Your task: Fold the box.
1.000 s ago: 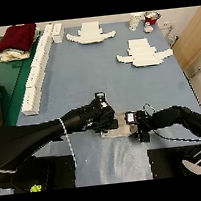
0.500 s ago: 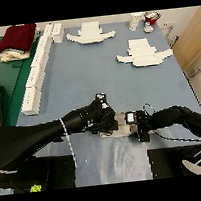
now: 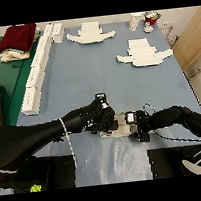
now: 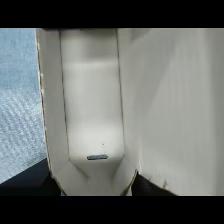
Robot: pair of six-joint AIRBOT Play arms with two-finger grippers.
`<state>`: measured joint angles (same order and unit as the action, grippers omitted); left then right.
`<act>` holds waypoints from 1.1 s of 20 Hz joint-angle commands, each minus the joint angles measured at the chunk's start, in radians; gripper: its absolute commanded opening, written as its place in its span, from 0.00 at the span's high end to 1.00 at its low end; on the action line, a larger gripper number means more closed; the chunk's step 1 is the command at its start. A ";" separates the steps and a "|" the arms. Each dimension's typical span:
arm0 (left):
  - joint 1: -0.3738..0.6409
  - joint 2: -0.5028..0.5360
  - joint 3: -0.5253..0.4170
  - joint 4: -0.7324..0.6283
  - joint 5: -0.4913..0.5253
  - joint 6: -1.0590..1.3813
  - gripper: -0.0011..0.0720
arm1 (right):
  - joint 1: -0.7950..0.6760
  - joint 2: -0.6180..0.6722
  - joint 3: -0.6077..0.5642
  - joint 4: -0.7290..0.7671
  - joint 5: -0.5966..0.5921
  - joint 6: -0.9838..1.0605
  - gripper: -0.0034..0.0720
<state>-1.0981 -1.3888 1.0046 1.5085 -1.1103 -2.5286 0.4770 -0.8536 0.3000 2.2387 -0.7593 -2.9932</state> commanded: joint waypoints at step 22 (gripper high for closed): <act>-0.012 -0.035 0.001 0.022 0.002 -0.027 0.50 | 0.000 0.001 0.000 0.000 -0.001 0.000 0.28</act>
<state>-1.1099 -1.4250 1.0046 1.5318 -1.1110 -2.5561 0.4770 -0.8536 0.3000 2.2387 -0.7620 -2.9932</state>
